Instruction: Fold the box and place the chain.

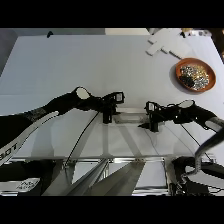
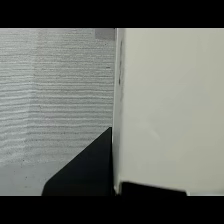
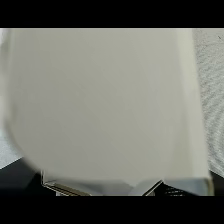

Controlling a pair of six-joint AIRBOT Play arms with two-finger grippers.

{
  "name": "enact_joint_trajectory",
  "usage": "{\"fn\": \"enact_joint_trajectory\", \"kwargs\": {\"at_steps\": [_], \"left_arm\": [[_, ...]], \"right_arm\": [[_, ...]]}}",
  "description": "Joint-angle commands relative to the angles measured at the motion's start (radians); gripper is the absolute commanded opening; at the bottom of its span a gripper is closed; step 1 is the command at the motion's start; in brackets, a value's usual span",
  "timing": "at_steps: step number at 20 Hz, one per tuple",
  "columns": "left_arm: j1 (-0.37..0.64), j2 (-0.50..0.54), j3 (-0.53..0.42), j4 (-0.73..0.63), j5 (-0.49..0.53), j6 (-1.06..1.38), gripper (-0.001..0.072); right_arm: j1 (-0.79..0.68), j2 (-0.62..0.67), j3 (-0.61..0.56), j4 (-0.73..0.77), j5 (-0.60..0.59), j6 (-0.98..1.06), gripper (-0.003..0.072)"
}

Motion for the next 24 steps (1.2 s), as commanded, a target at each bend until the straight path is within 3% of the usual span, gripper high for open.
{"fn": "enact_joint_trajectory", "kwargs": {"at_steps": [1,24], "left_arm": [[0.000,0.000,0.000,0.000,0.001,0.000,0.0012],[0.000,0.001,0.000,-0.006,0.001,0.001,0.0031]], "right_arm": [[-0.001,0.000,0.000,0.000,-0.005,0.000,0.0461],[-0.001,0.000,0.000,0.000,-0.004,0.000,0.0462]]}}
